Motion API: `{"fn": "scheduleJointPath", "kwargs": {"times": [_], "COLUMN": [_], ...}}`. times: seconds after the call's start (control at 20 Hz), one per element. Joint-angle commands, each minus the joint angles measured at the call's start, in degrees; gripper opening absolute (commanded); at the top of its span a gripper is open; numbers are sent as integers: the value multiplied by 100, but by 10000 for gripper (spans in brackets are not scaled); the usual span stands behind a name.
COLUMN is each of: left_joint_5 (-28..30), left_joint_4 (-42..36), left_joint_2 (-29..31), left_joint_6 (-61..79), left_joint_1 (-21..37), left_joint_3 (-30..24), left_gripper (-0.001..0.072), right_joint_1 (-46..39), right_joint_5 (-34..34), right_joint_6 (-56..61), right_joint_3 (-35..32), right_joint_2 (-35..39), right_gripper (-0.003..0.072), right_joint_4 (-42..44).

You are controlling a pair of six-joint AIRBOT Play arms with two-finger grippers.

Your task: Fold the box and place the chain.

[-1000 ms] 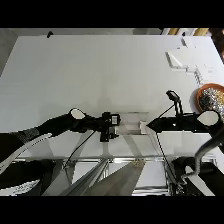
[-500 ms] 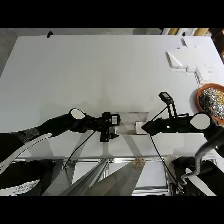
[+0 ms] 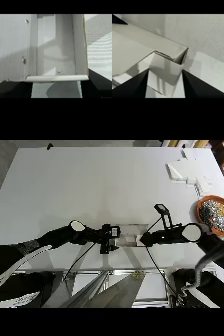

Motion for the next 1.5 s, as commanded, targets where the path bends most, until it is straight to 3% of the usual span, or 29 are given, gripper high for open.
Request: {"fn": "scheduleJointPath", "kwargs": {"times": [0.0,0.55,0.8,1.45], "left_joint_5": [2,0,2,0], "left_joint_4": [2,0,0,0], "left_joint_2": [4,4,4,4], "left_joint_6": [2,2,2,2], "left_joint_1": [7,4,7,4], "left_joint_3": [-2,-2,-2,-2], "left_gripper": [274,274,274,274], "right_joint_1": [798,1421,1707,2133], "right_joint_5": [-72,197,181,289], "right_joint_6": [1294,2848,3314,4087], "right_joint_3": [339,940,1093,1097], "right_joint_2": [-361,-1274,-1318,-1749], "right_gripper": [504,454,315,315], "right_joint_4": [-1051,-1904,-2367,-2813]}}
